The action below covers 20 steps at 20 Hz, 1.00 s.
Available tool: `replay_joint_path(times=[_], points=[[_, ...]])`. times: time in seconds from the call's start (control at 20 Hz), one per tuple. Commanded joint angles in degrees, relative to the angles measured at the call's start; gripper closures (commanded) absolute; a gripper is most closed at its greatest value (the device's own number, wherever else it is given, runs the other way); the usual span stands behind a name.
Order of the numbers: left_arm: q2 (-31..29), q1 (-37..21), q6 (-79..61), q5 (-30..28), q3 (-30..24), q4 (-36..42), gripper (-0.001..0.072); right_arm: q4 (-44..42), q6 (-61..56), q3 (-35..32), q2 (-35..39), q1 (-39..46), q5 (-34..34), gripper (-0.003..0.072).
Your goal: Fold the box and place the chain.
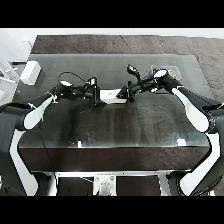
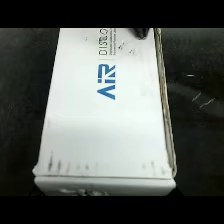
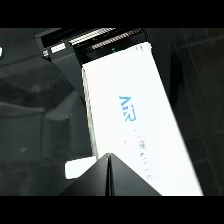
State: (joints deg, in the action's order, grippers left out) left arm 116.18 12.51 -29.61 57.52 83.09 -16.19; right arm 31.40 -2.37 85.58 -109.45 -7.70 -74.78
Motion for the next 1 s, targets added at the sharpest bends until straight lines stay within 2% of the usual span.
replay_joint_path(times=[0.0, 0.15, 0.4, 0.5, 0.65, 0.95], points=[[-0.02, -0.04, 0.13, 0.02, 0.0, -0.04, 0.0174, -9.92, 1.18, 1.03, 2.69, 1.05, -1.57, 0.0674], [-0.02, -0.04, 0.13, 0.02, 0.0, -0.04, 0.0174, -13.49, 1.01, 1.64, 8.39, 1.88, -1.75, 0.0674], [-0.02, -0.04, 0.13, 0.02, 0.0, -0.04, 0.0174, -12.66, -6.71, 0.63, 18.8, 3.1, -1.7, 0.0677], [-0.02, -0.04, 0.13, 0.0, 0.0, -0.04, 0.0174, -9.75, -11.45, -1.07, 22.73, 4.28, -1.51, 0.0678], [-0.02, -0.04, 0.13, 0.11, 0.0, -0.04, 0.0174, -5.97, -14.82, -7.54, 29.75, 6.54, 0.09, 0.0677], [-0.02, -0.04, 0.13, 0.11, 0.0, -0.04, 0.0174, -5.84, -15.04, -27.21, 42.34, 10.16, 11.69, 0.0677]])
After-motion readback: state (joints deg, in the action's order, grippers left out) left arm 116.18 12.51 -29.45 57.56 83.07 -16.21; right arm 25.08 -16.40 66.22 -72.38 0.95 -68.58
